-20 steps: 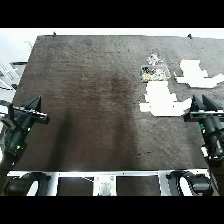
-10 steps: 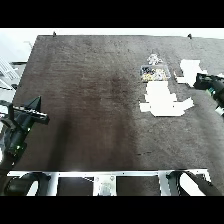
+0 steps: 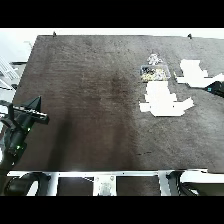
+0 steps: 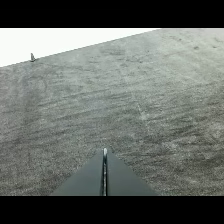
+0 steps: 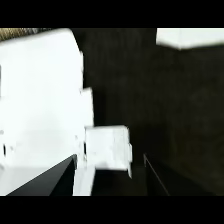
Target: Fold the box and place the chain.
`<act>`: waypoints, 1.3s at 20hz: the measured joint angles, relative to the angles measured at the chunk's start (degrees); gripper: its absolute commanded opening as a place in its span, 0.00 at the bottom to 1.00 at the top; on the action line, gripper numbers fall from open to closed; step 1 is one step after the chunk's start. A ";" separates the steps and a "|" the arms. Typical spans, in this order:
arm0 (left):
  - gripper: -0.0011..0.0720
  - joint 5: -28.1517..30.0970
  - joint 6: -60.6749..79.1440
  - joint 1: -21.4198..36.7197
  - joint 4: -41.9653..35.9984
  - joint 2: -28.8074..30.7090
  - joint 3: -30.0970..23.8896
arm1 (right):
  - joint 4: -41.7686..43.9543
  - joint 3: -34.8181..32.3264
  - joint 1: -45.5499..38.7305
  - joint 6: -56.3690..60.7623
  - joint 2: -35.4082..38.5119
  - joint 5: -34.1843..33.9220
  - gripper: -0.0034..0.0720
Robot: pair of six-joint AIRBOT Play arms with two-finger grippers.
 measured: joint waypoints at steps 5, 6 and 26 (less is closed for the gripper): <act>0.05 0.00 0.00 0.00 0.00 0.00 0.00 | -6.43 8.96 2.62 2.10 -10.32 8.00 0.77; 0.05 0.00 0.00 0.00 0.00 0.00 0.00 | -7.02 9.88 3.28 2.25 -11.80 8.55 0.79; 0.05 0.00 0.00 0.00 0.00 0.00 0.00 | -1.64 12.46 7.21 1.49 -25.22 13.84 0.63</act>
